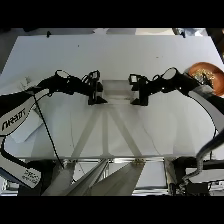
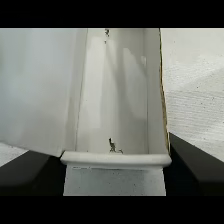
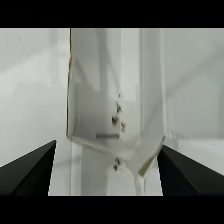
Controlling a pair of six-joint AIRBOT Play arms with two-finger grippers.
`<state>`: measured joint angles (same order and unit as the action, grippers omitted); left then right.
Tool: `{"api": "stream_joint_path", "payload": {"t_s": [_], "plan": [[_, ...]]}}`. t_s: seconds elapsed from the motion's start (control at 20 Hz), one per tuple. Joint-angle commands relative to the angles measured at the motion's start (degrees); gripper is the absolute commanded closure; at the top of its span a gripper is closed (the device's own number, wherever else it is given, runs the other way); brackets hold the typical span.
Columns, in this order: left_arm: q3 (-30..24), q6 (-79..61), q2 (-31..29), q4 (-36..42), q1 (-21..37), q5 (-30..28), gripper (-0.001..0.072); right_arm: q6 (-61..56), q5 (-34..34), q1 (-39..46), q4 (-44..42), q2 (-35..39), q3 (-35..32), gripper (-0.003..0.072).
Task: Fold the box and place the chain.
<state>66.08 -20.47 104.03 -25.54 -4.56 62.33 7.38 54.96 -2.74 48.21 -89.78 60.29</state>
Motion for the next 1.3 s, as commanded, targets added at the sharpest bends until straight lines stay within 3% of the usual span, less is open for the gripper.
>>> {"api": "stream_joint_path", "payload": {"t_s": [0.0, 0.05, 0.1, 0.15, 0.2, 0.4, 0.65, 0.95, 1.25], "plan": [[0.0, 0.0, 0.0, 0.0, 0.1, 0.1, 0.0328, -8.4, -0.4, 0.0, 10.8, 3.9, 0.0, -0.0003], [0.0, 0.0, 0.0, 0.0, 0.1, 0.1, 0.0328, -10.6, -0.2, 0.0, 11.7, 4.5, 0.0, 0.0045], [0.0, 0.0, 0.0, 0.0, 0.1, 0.1, 0.0328, -12.1, 0.5, 0.0, 11.7, 5.0, 0.0, 0.0217], [0.0, 0.0, 0.0, 0.0, 0.1, 0.1, 0.0328, -13.6, 2.0, 0.0, 10.8, 5.6, 0.0, 0.0493], [0.0, 0.0, 0.0, 0.0, 0.1, 0.1, 0.0328, -14.7, 3.7, 0.0, 8.3, 6.2, 0.0, 0.0668], [0.0, 0.0, 0.0, 0.0, 0.1, 0.1, 0.0328, -16.6, 4.4, 0.0, -10.3, 7.1, 0.0, 0.0673], [0.0, 0.0, 0.0, 0.0, 0.1, 0.1, 0.0328, -16.5, -14.6, -0.1, -26.5, 5.6, 0.0, 0.0675], [0.0, 0.0, 0.0, 0.0, 0.1, 0.1, 0.0328, -16.6, -20.2, -1.5, -27.2, -2.3, 0.0, 0.0672], [0.0, 0.0, 0.0, 0.0, 0.1, 0.1, 0.0328, -18.7, -20.5, -1.6, -23.9, -3.4, 0.0, 0.0672]]}}
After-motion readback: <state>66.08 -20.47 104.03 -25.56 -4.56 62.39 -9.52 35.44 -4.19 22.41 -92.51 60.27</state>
